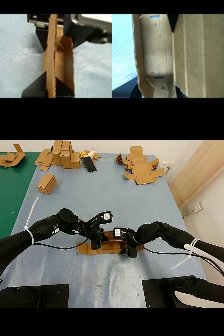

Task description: Fold the box.

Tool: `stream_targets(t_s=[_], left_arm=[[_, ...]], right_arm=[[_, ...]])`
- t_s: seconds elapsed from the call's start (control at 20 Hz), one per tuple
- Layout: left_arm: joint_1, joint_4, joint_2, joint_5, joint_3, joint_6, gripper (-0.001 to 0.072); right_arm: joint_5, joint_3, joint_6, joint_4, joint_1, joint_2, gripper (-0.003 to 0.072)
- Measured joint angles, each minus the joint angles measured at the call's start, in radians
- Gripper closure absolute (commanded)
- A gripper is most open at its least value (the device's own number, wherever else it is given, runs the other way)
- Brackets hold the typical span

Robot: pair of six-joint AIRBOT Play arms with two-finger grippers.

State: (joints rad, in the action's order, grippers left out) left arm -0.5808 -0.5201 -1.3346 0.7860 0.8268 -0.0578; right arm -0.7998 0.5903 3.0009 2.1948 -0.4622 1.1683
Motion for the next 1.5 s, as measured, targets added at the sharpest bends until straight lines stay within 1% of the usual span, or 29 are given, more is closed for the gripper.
stream_targets(t_s=[0.15, 0.2, 0.25, 0.3, 0.55, 0.65, 0.75, 0.85, 1.1, 1.15, 1.2, 1.25, 1.4, 1.5], left_arm=[[0.000, 0.000, 0.000, 0.000, 0.000, 0.030, 0.0693], [0.000, 0.000, 0.000, 0.000, 0.000, 0.037, 0.0551], [0.000, -0.006, 0.000, -0.002, 0.000, 0.044, 0.0307], [0.001, -0.014, -0.001, -0.005, -0.001, 0.048, 0.0283], [0.002, -0.013, 0.006, -0.003, 0.000, 0.076, 0.0280], [0.003, -0.027, 0.021, -0.001, 0.000, 0.089, 0.0280], [0.007, -0.064, 0.046, 0.001, 0.000, 0.127, 0.0279], [0.016, -0.134, 0.079, 0.008, 0.000, 0.193, 0.0279], [0.059, -0.344, 0.174, 0.056, 0.000, 0.418, 0.0283], [0.068, -0.369, 0.188, 0.071, 0.000, 0.452, 0.0358], [0.074, -0.389, 0.198, 0.090, 0.000, 0.487, 0.0684], [0.076, -0.401, 0.205, 0.116, 0.000, 0.521, 0.0698], [0.081, -0.419, 0.215, 0.215, -0.008, 0.653, 0.0700], [0.072, -0.382, 0.218, 0.272, -0.033, 0.741, 0.0700]], right_arm=[[0.002, 0.000, 0.000, 0.000, 0.000, 0.000, 0.0189], [0.002, 0.000, 0.000, 0.000, 0.000, 0.000, 0.0189], [0.002, 0.000, 0.000, 0.001, 0.000, 0.000, 0.0188], [0.001, 0.000, 0.000, 0.004, -0.002, 0.000, 0.0189], [0.002, 0.000, 0.000, 0.003, 0.000, 0.000, 0.0187], [0.004, 0.000, 0.000, 0.001, 0.000, 0.000, 0.0168], [0.005, 0.000, 0.000, 0.001, 0.000, 0.000, 0.0168], [0.005, 0.000, 0.000, 0.000, 0.000, 0.000, 0.0168], [0.007, 0.000, 0.000, -0.004, 0.000, 0.000, 0.0168], [0.009, 0.000, 0.000, -0.006, -0.001, 0.000, 0.0168], [0.010, 0.000, 0.000, -0.011, -0.001, 0.000, 0.0168], [0.011, 0.000, 0.000, -0.015, -0.001, 0.000, 0.0168], [0.013, 0.000, 0.000, -0.025, -0.001, 0.000, 0.0168], [0.013, 0.000, 0.000, -0.030, -0.001, 0.000, 0.0168]])
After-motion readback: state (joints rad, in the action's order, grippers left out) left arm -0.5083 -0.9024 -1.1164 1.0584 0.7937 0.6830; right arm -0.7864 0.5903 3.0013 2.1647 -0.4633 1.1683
